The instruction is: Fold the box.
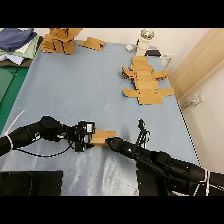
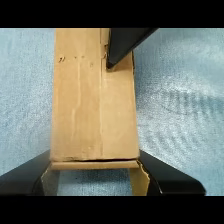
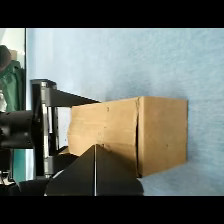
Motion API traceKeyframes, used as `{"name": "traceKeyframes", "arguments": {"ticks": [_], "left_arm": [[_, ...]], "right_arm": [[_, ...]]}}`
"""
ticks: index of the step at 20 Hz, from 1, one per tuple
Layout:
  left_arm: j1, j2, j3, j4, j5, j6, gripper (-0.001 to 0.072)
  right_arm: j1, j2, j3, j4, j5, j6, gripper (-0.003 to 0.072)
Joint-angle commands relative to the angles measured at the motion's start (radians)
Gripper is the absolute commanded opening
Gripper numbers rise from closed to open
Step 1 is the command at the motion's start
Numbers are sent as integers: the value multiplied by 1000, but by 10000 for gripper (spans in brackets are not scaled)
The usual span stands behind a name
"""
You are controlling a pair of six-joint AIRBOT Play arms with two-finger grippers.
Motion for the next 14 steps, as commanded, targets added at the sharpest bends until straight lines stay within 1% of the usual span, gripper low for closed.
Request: {"name": "traceKeyframes", "arguments": {"ticks": [1, 8, 14], "left_arm": [[1, 0, 0, -2, 0, 0, 478], [1, 0, 0, -2, 0, 0, 479], [1, 0, 0, -2, 0, 0, 479]], "right_arm": [[1, -16, 1, -12, -54, 2, 4], [1, -64, 2, -19, -53, -1, 3], [1, -12, 49, -84, -39, -2, 3]]}}
